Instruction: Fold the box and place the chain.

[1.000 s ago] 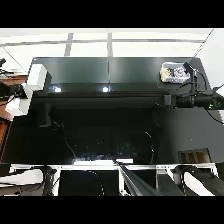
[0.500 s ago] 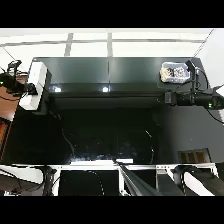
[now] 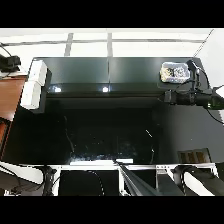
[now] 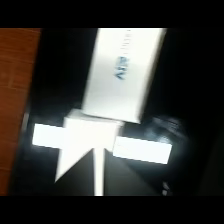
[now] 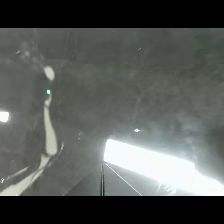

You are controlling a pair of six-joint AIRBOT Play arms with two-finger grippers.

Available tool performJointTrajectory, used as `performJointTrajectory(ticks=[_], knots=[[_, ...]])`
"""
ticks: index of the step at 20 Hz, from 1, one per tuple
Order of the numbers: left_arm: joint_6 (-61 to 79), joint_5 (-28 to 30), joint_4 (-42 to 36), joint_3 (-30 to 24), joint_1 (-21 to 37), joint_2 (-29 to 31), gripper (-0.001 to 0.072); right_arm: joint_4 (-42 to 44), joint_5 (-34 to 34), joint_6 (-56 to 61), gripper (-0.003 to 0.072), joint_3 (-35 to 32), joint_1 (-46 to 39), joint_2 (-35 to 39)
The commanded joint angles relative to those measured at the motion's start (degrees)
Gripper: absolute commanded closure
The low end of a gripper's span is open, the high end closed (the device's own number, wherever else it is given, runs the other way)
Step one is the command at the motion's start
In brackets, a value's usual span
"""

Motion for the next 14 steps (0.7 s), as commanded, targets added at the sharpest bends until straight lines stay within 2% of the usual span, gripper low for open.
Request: performJointTrajectory(ticks=[1, 3, 4, 7, 10, 12, 14], knots=[[-3.9, -8.9, -10.2, 2.8, -3.4, 3.2, 0.0683, -0.3, -6.8, -1.0, 0.0674, -1.9, 0.0, -0.1], [-2.3, -4.2, -11.1, -6.3, -9.1, 9.5, 0.0683, -1.2, -9.3, -1.2, 0.0674, -3.9, 0.0, -0.1], [-2.1, 0.9, -9.7, -13.6, -12.6, 13.9, 0.0683, -2.3, -9.8, -1.2, 0.0674, -4.9, 0.0, -0.1], [-2.2, 18.9, -7.1, -39.7, -20.5, 28.9, 0.0682, -6.1, -8.5, -1.2, 0.0674, -5.9, 0.0, -0.1], [-2.6, 30.5, -7.5, -64.0, -24.6, 43.3, 0.0682, -6.0, -8.3, -1.2, 0.0674, -5.9, 0.0, -0.1], [-2.6, 33.1, -7.2, -73.4, -24.8, 50.2, 0.0682, -6.0, -8.3, -1.2, 0.0674, -5.9, 0.0, -0.1], [-2.6, 33.7, -7.1, -77.9, -23.9, 54.1, 0.0681, -6.0, -8.3, -1.2, 0.0674, -5.9, 0.0, -0.1]])
